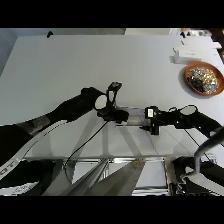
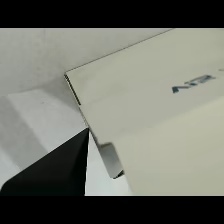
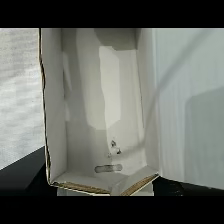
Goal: Fold the box and place the chain.
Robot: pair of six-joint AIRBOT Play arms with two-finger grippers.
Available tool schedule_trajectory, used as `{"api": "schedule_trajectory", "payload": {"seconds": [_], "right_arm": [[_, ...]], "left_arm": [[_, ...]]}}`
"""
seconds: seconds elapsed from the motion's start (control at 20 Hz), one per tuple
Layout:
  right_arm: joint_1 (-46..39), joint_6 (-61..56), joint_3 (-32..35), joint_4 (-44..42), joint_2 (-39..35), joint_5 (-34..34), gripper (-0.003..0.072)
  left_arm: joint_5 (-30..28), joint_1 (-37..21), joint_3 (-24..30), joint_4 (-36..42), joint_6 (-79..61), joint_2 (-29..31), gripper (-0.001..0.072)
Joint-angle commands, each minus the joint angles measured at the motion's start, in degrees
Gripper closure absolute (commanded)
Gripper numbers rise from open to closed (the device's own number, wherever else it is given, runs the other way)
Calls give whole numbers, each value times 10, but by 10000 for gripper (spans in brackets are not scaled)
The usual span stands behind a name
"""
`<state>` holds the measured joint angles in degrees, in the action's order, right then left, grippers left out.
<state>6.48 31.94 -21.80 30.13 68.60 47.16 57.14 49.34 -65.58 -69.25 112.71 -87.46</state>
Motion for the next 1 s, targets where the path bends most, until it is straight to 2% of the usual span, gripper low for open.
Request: {"api": "schedule_trajectory", "payload": {"seconds": [0.0, 0.3, 0.35, 0.4, 0.45, 0.5, 0.85, 0.95], "right_arm": [[0, 0, 0, 0, 0, 0, 182], [0, 0, 0, 0, 0, 0, 182], [0, 0, 0, 0, 0, 0, 182], [0, 0, 0, 0, 0, 0, 182], [0, 0, 0, 0, 0, 0, 182], [0, 0, 0, 0, 0, 0, 182], [0, 0, 0, 0, 0, 0, 182], [0, 0, 0, 0, 0, 0, 182]], "left_arm": [[53, 13, -40, -50, 79, -32, 368], [31, 24, -48, -71, 159, -70, 404], [31, 27, -48, -80, 168, -74, 421], [32, 29, -48, -91, 170, -76, 488], [33, 31, -49, -92, 170, -78, 522], [38, 31, -53, -92, 170, -81, 522], [150, 33, -125, -114, 170, -128, 523], [151, 32, -136, -114, 170, -128, 579]]}}
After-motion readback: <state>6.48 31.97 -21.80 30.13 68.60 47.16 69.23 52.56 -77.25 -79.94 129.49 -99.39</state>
